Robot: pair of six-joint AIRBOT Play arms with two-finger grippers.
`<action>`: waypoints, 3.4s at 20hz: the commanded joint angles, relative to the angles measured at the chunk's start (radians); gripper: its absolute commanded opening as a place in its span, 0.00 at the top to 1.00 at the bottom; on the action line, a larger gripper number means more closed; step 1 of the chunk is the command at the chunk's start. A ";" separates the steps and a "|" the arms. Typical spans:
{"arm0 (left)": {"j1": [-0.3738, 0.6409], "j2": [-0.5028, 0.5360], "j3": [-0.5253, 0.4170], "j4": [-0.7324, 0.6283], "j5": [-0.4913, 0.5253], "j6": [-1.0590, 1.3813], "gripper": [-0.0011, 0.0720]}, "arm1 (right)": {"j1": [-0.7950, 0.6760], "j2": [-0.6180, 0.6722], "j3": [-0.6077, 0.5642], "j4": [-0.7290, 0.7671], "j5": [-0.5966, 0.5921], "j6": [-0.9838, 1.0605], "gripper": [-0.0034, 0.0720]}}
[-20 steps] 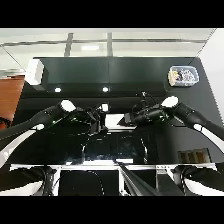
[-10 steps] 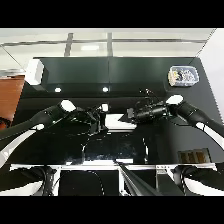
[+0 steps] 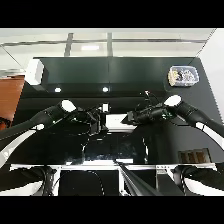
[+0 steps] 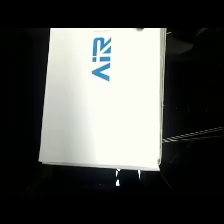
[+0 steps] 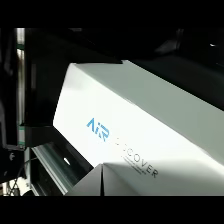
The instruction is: Fold the box and place the chain.
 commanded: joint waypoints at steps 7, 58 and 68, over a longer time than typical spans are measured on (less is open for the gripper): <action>0.000 0.000 0.001 0.000 0.001 -0.001 0.50 | 0.001 -0.002 -0.002 -0.061 -0.062 0.013 0.94; -0.077 0.097 0.148 -0.054 -0.048 -0.109 0.02 | -0.620 0.292 0.100 -0.080 0.328 -0.096 0.94; -0.112 -0.174 0.348 -0.143 -0.151 -0.193 0.02 | -0.620 0.292 0.100 -0.080 0.328 -0.116 0.94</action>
